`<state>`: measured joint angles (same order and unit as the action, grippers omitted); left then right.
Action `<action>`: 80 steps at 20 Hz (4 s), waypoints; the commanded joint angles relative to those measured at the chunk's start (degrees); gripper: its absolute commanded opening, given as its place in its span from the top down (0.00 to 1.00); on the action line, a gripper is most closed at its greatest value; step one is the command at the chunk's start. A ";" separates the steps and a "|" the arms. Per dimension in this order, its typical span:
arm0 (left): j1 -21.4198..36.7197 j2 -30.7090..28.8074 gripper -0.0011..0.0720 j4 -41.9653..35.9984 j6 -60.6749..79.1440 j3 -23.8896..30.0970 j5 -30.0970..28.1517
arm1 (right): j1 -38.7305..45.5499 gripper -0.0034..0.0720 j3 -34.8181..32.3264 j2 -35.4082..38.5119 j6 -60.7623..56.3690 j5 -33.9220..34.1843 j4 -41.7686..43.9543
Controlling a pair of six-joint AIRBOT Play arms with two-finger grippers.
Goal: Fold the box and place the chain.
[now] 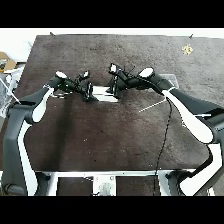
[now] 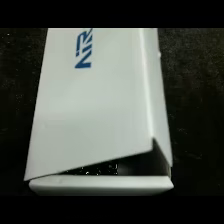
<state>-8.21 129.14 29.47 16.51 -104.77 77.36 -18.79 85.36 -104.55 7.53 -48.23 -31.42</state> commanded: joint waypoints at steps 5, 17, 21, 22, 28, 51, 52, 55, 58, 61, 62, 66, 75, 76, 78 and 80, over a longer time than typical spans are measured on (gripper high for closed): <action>0.04 0.02 0.50 0.04 0.04 -0.04 0.00 | 0.07 0.67 0.09 0.02 0.22 -1.07 -0.33; 0.04 0.02 0.50 0.04 0.04 -0.04 0.00 | 0.04 0.68 -2.40 0.00 -1.33 -1.64 -1.84; 0.04 0.02 0.50 0.04 0.04 -0.04 0.00 | 0.37 0.68 -5.31 0.02 -1.57 -2.29 -1.84; 0.04 0.02 0.50 0.04 0.04 -0.04 0.00 | 0.70 0.68 -5.25 0.33 -2.12 -2.38 -1.33; 0.04 0.02 0.50 0.04 0.04 -0.04 0.00 | 2.34 0.68 -3.82 3.45 -2.58 -4.09 8.74; 0.04 0.02 0.50 0.04 0.04 -0.04 0.00 | 1.97 0.95 -3.52 0.04 -2.82 -3.78 7.19; 0.04 0.02 0.50 0.04 0.04 -0.04 0.00 | 1.97 0.95 -3.52 2.19 -2.84 -3.28 8.31; 0.04 0.02 0.50 0.04 0.04 -0.04 0.00 | 1.97 0.95 -3.58 11.04 -7.50 0.66 9.11; 0.04 0.02 0.50 0.04 0.04 -0.04 0.00 | 1.97 0.95 -6.99 21.40 -12.37 8.44 7.50; 0.04 0.02 0.50 0.04 0.04 -0.04 0.00 | 1.99 0.95 -16.61 33.81 -17.31 20.31 3.08; 0.04 0.02 0.50 0.04 0.04 -0.04 0.00 | 2.05 0.95 -20.44 37.92 -17.92 23.45 1.14; 0.04 0.02 0.50 0.04 0.04 -0.04 0.00 | 3.10 0.95 -38.60 55.25 -20.24 34.21 -0.94; 0.04 0.02 0.50 0.04 0.04 -0.04 0.00 | 14.29 0.95 -77.90 92.59 -29.73 40.13 -0.76; 0.04 0.02 0.50 0.04 0.04 -0.04 0.02 | 14.80 0.95 -80.87 96.30 -29.73 40.09 -0.74; 0.04 0.02 0.50 0.04 0.04 -0.04 0.00 | 14.95 0.95 -85.44 101.83 -29.68 40.13 -0.76; 0.04 0.02 0.50 0.02 0.04 -0.04 0.00 | 14.93 0.95 -87.97 104.50 -29.68 40.13 -0.76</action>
<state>-8.23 129.16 29.50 16.53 -104.77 77.38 -4.64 3.27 -6.55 -21.23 -8.51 -32.05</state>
